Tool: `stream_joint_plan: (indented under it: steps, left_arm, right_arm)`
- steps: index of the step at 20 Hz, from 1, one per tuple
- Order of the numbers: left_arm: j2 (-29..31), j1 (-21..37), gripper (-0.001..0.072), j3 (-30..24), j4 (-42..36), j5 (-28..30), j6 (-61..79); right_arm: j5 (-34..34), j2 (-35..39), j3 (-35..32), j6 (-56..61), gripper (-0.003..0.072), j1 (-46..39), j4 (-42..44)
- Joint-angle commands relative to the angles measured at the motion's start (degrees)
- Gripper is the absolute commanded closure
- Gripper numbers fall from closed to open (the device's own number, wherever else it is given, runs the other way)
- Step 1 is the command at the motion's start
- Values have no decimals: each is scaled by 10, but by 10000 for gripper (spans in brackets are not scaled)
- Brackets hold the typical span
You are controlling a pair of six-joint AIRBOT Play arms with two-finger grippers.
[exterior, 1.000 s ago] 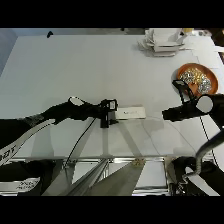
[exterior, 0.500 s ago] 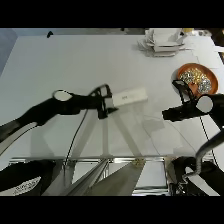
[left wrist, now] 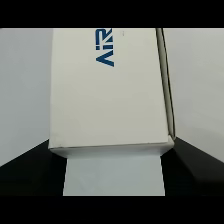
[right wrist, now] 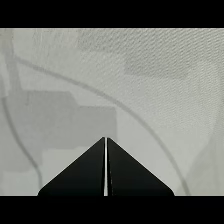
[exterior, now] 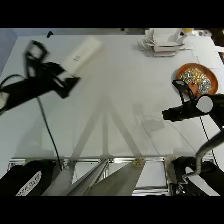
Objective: Fold the box and place the chain.
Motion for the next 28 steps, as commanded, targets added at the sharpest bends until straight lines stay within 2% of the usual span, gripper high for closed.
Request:
stream_joint_plan:
  steps: [1, 3, 5, 8, 12, 18, 21, 22, 23, 24, 25, 28]
  left_arm:
    - [45, 108, 701, 0, 239, -70, -245]
    - [33, 165, 698, -6, 296, -123, -300]
    - [10, 224, 697, -19, 308, -168, -319]
    - [-27, 278, 697, -56, 305, -168, -320]
    - [-76, 290, 694, -96, 308, -156, -320]
    - [-100, 290, 647, -101, 306, -162, -320]
    - [-100, 290, 342, -101, 306, -173, -320]
    - [-100, 290, 256, -101, 306, -181, -320]
    - [-100, 290, 231, -101, 306, -189, -320]
    - [-100, 290, 162, -101, 306, -199, -321]
    - [-99, 290, 36, -101, 306, -207, -336]
    - [-77, 290, 15, -101, 309, -213, -377]
  right_arm:
    - [0, 0, 0, 0, 668, 0, 0]
    - [0, 0, 0, 0, 668, 0, 0]
    - [0, 0, 0, 0, 668, 0, 0]
    - [0, 0, 0, 0, 668, 0, 0]
    - [0, 0, 0, 0, 668, 0, 0]
    - [0, 0, 0, 0, 668, 0, 0]
    - [0, 0, 0, 0, 668, 0, 0]
    - [0, 0, 0, 0, 668, 0, 0]
    - [0, 0, 0, 0, 668, 0, 0]
    - [0, 0, 0, 0, 668, 0, 0]
    - [0, 0, 0, 0, 668, 0, 0]
    - [0, 0, 0, 0, 668, 0, 0]
